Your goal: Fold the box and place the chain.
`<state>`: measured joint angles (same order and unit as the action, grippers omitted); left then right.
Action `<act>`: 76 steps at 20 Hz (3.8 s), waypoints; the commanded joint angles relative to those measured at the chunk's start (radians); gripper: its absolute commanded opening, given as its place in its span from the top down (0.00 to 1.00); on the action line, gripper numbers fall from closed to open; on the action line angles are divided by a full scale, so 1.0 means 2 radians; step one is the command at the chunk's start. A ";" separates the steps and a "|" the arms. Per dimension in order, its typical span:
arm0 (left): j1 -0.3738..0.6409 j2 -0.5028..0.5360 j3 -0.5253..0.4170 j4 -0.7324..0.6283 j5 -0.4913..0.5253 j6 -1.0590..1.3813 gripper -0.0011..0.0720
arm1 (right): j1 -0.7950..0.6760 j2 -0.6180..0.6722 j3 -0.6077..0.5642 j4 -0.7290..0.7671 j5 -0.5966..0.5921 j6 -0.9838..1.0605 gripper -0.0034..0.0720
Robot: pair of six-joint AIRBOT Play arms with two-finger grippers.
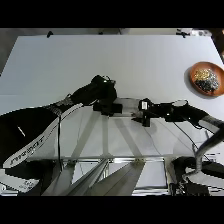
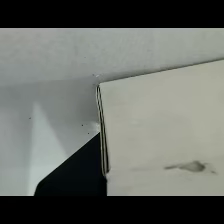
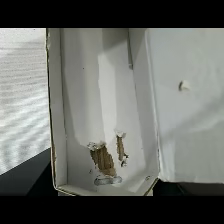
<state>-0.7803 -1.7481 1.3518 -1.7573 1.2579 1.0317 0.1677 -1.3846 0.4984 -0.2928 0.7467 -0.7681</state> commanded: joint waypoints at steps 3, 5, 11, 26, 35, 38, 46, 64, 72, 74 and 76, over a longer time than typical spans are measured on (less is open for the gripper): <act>0.000 0.000 0.001 -0.020 -0.022 -0.013 0.58 | 0.000 0.000 0.000 0.001 -0.001 0.000 0.29; 0.000 0.000 0.001 -0.022 -0.027 -0.016 0.63 | 0.000 0.000 0.000 0.001 -0.001 0.000 0.29; -0.006 -0.001 0.001 -0.020 -0.033 -0.061 0.86 | 0.000 0.000 0.000 0.001 -0.001 0.000 0.29; -0.013 -0.001 0.001 -0.019 -0.048 -0.110 0.77 | 0.000 0.000 0.000 0.001 -0.001 0.000 0.29; -0.013 -0.001 0.001 -0.019 -0.043 -0.112 0.98 | 0.000 0.000 0.000 0.001 -0.001 0.000 0.29; -0.013 0.000 0.001 -0.019 -0.037 -0.112 0.96 | 0.000 0.000 0.000 0.001 -0.001 0.000 0.29; -0.013 0.033 0.001 -0.016 -0.024 -0.068 0.56 | 0.000 0.000 0.000 0.001 -0.001 0.000 0.29; -0.008 0.209 0.000 0.086 0.110 0.429 0.19 | 0.000 0.000 0.000 0.001 -0.001 0.000 0.29; 0.015 0.226 -0.059 -0.019 0.065 0.618 0.03 | 0.000 0.000 0.000 0.001 -0.001 0.000 0.29; 0.045 0.226 -0.103 -0.024 0.036 0.666 0.03 | 0.000 0.001 0.000 0.001 -0.001 0.000 0.29; 0.079 0.222 -0.136 -0.045 0.002 0.733 0.03 | 0.000 0.001 0.000 0.001 -0.001 0.000 0.29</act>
<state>-0.6968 -1.2999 1.1687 -1.7763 1.3563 2.2974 0.1665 -1.3838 0.4988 -0.2920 0.7441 -0.7681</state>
